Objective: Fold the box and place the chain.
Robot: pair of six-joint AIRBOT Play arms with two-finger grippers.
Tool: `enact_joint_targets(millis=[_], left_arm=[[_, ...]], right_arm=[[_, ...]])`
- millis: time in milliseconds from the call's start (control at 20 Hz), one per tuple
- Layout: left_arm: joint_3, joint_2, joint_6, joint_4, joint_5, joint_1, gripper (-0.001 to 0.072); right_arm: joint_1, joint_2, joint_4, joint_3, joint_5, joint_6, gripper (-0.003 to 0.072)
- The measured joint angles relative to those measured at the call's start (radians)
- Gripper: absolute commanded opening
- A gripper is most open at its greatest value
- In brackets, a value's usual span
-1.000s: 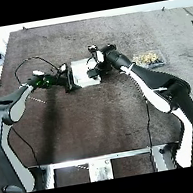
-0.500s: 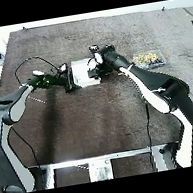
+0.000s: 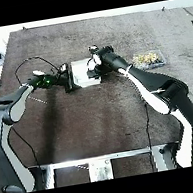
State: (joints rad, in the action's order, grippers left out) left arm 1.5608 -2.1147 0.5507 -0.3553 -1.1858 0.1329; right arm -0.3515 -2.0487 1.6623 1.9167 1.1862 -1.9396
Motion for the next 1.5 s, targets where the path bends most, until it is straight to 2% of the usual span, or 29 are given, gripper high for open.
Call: enact_joint_targets(millis=[100,350,400,450,650,750,800,850,1250,1500], left_arm=[[0.000,0.000,0.000,0.000,0.000,0.000,0.0276],[0.000,0.000,0.000,0.000,0.000,0.000,0.0276],[0.000,0.000,0.000,0.000,0.000,0.000,0.0276],[0.000,0.000,-0.002,0.001,0.000,0.000,0.0276],[0.000,0.000,-0.002,0.002,0.002,0.000,0.0276],[0.000,0.000,-0.001,0.002,0.002,0.000,0.0276],[0.000,0.000,0.001,0.001,0.001,0.000,0.0276],[0.000,0.000,0.003,-0.002,0.000,0.000,0.0276],[0.000,0.000,0.001,-0.001,-0.001,0.000,0.0276],[0.000,0.000,0.000,0.000,-0.001,0.000,0.0276]], right_arm=[[-0.002,0.000,0.000,0.000,0.002,-0.001,0.0168],[-0.002,-0.006,0.003,0.014,0.007,-0.002,0.0157],[-0.002,-0.011,0.003,0.023,0.012,-0.002,0.0087],[-0.002,-0.017,0.003,0.033,0.021,-0.013,0.0055],[-0.002,-0.031,0.003,0.055,0.049,-0.015,0.0058],[-0.002,-0.034,0.006,0.059,0.060,-0.017,0.0087],[-0.002,-0.035,0.008,0.060,0.064,-0.017,0.0271],[-0.003,-0.037,0.014,0.060,0.079,-0.013,0.0384],[-0.002,0.000,0.014,0.063,0.074,-0.016,0.0391],[-0.002,0.077,0.009,0.061,0.090,0.074,0.0390]])
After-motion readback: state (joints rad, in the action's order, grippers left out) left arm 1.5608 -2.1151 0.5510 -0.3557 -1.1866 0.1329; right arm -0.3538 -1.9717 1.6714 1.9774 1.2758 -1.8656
